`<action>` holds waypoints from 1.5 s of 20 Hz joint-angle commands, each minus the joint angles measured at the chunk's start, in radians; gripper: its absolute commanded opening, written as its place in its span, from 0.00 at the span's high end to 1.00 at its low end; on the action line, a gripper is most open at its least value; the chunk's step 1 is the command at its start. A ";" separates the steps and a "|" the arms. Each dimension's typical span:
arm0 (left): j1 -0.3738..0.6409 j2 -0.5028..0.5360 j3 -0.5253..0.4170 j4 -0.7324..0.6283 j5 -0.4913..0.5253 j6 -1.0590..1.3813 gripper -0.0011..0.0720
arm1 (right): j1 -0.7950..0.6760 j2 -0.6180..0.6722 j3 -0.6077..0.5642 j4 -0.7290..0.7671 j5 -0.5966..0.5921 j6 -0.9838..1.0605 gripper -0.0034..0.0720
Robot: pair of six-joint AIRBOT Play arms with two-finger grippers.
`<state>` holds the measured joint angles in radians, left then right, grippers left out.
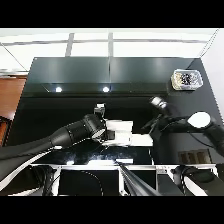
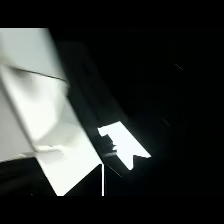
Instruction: Fold the box and place the chain.
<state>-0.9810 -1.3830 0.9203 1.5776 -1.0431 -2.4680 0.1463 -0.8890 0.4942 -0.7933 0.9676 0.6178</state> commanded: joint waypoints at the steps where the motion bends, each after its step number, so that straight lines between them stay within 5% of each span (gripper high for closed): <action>1: 0.000 -0.001 0.000 0.002 0.000 -0.001 0.95 | -0.269 0.024 0.006 -0.100 0.102 0.373 0.93; 4: 0.000 -0.001 0.000 0.002 0.000 -0.001 0.95 | -0.415 -0.009 -0.030 -0.098 0.107 0.561 0.93; 7: 0.000 -0.001 0.000 0.002 0.002 -0.001 0.95 | -0.409 -0.108 -0.083 -0.048 0.131 0.610 0.93; 13: 0.000 -0.001 0.000 0.002 0.003 -0.001 0.95 | -0.129 -0.329 -0.103 0.148 0.151 0.441 0.93; 21: 0.000 -0.001 0.000 0.000 0.002 0.000 0.95 | -0.086 -0.361 -0.053 0.312 0.309 0.236 0.91; 22: 0.000 -0.001 0.000 0.000 0.002 0.000 0.95 | -0.086 -0.361 -0.050 0.352 0.309 0.236 0.69; 23: 0.000 -0.001 0.000 0.000 0.002 0.000 0.95 | -0.086 -0.361 -0.046 0.385 0.311 0.233 0.31; 24: 0.000 -0.001 0.000 0.000 0.000 0.000 0.95 | -0.086 -0.361 -0.040 0.395 0.313 0.228 0.16; 30: 0.000 -0.001 0.000 0.000 -0.001 0.000 0.95 | -0.040 -0.360 -0.018 0.394 0.307 0.230 0.17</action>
<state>-0.9810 -1.3830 0.9203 1.5776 -1.0424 -2.4683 0.0788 -1.2495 0.4641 -0.4152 1.2827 0.8516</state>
